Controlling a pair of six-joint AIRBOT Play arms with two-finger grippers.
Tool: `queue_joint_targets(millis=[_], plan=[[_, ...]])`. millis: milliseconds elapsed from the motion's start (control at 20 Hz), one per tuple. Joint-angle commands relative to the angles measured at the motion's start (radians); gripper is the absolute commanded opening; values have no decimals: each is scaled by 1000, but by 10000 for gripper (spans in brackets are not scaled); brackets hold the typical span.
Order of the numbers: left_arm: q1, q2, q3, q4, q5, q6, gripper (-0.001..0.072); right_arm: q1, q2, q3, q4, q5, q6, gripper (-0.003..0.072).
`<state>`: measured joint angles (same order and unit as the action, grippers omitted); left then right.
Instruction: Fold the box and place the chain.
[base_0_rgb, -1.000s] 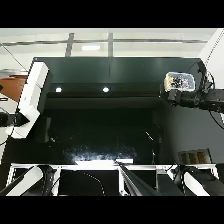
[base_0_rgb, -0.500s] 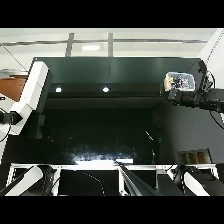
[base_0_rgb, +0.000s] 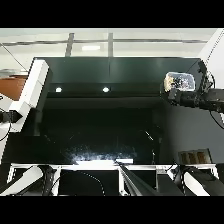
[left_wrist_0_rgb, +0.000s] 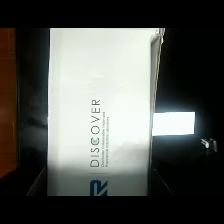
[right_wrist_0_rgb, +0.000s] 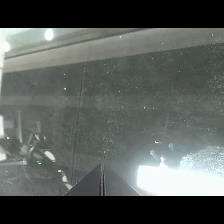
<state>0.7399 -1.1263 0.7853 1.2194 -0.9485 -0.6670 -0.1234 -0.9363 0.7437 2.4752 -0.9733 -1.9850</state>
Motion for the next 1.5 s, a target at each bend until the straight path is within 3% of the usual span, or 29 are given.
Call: queue_joint_targets(millis=[0,250,350,400,500,800,950,1050,1150,1200,1250,1300,1400,1450], plan=[[4,-15,-2,-50,-28,43,49,-1,1,1,1,0,4,26],[5,-16,-9,-50,-27,43,67,-1,1,1,0,0,7,26],[5,-16,-26,-50,-8,43,292,-1,1,1,0,0,7,26],[4,-16,-37,-50,6,42,464,-1,1,1,0,0,7,27],[3,-16,-51,-50,33,38,716,-1,1,1,0,0,7,27],[0,14,-1,-76,45,-52,715,-1,1,3,3,-1,7,27],[0,73,92,-76,-39,-77,714,-1,1,39,-1,-21,3,26],[-1,110,164,-122,-108,-89,707,-1,1,92,-30,-42,-10,27],[-16,135,216,-311,-163,-111,678,-1,1,162,-45,-57,-11,26],[-32,143,236,-438,-187,-122,502,-1,1,200,-49,-64,-10,27],[-53,151,255,-535,-209,-125,146,-1,1,244,-50,-82,-10,26],[-83,159,273,-619,-234,-124,26,-1,2,286,-64,-108,-9,26],[-169,190,279,-693,-253,-131,24,6,26,339,-137,-166,2,26],[-233,217,276,-651,-261,-173,23,16,47,337,-200,-191,26,25]])
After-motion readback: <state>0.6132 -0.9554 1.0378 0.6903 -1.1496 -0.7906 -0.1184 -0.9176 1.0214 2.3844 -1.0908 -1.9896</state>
